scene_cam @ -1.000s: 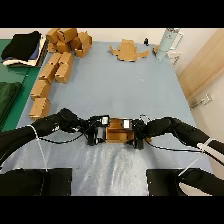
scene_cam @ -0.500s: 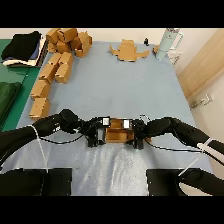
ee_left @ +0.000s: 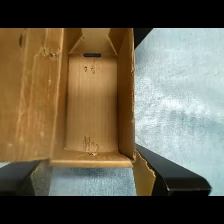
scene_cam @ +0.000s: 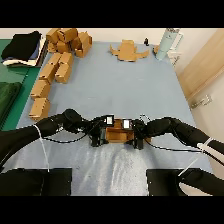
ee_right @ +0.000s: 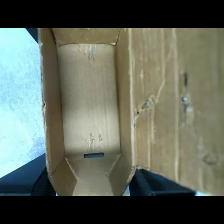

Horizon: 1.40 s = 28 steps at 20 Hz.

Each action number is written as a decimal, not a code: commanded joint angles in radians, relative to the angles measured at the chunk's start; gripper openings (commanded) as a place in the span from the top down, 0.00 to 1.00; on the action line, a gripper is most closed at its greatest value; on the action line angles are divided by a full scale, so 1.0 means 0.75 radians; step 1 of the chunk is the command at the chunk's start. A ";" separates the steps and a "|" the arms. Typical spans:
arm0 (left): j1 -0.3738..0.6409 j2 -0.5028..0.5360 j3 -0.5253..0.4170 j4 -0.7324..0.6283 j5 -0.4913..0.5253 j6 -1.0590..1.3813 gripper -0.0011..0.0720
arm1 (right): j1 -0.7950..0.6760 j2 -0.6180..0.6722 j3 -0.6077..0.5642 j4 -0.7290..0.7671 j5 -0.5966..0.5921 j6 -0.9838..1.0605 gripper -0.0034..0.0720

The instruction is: Fold the box.

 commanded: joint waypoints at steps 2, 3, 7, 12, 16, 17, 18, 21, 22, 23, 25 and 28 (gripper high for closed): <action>-0.013 -0.047 0.007 -0.001 0.004 -0.011 0.03 | -0.001 -0.001 -0.001 0.000 0.000 0.001 0.19; -0.013 -0.047 0.007 0.001 0.006 -0.015 0.03 | -0.001 -0.001 -0.001 0.000 0.000 0.001 0.19; -0.013 -0.047 0.007 0.014 0.012 -0.039 0.04 | -0.001 -0.001 -0.001 0.000 0.000 0.001 0.19; -0.013 -0.047 0.007 0.018 0.012 -0.041 0.32 | -0.001 -0.001 -0.001 0.000 0.000 0.001 0.19; -0.013 -0.047 0.007 0.017 0.012 -0.040 0.34 | -0.001 -0.001 -0.001 0.000 -0.001 0.001 0.19; -0.013 -0.047 0.007 0.017 0.012 -0.040 0.33 | -0.001 -0.001 -0.001 0.000 0.000 0.001 0.19; -0.013 -0.047 0.007 0.017 0.011 -0.040 0.33 | -0.001 -0.001 -0.001 0.000 0.000 0.001 0.19; -0.013 -0.047 0.007 0.017 0.012 -0.039 0.34 | -0.001 -0.001 -0.001 0.000 0.000 0.001 0.19; -0.013 -0.047 0.007 0.017 0.011 -0.039 0.34 | -0.001 -0.001 -0.001 0.000 0.000 0.001 0.19; -0.013 -0.047 0.007 0.017 0.012 -0.039 0.34 | -0.001 -0.001 -0.001 0.000 0.000 0.001 0.19; -0.013 -0.047 0.007 0.017 0.011 -0.039 0.33 | -0.001 -0.001 -0.001 -0.001 0.000 0.001 0.19; -0.013 -0.047 0.007 0.017 0.011 -0.039 0.34 | -0.001 -0.001 -0.001 0.000 0.000 0.001 0.19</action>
